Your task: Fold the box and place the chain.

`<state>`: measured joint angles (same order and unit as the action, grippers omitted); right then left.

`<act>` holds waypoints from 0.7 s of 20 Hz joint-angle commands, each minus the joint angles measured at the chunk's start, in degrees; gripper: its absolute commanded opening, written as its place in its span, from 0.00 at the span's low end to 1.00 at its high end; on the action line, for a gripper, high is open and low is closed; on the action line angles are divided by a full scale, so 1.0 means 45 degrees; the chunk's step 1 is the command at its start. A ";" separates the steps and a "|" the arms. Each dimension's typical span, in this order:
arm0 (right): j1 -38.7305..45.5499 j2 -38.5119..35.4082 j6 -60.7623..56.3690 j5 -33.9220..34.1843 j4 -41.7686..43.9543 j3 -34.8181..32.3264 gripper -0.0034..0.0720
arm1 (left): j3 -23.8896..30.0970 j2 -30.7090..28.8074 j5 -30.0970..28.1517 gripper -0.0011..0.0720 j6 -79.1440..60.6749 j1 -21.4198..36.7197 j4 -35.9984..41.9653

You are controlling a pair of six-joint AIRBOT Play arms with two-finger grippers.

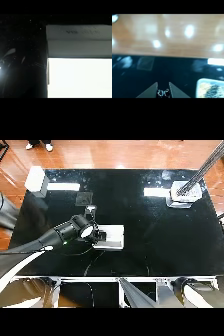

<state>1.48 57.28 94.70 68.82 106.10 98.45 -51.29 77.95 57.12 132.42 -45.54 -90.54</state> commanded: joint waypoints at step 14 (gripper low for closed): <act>-0.7271 -0.1807 0.0398 0.1515 0.0884 -0.2467 0.07 | 0.0000 0.0005 -0.0083 0.04 0.0000 -0.0015 -0.0005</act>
<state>-29.71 48.80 96.12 74.65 106.39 87.46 -51.29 77.95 56.88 132.42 -45.56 -90.52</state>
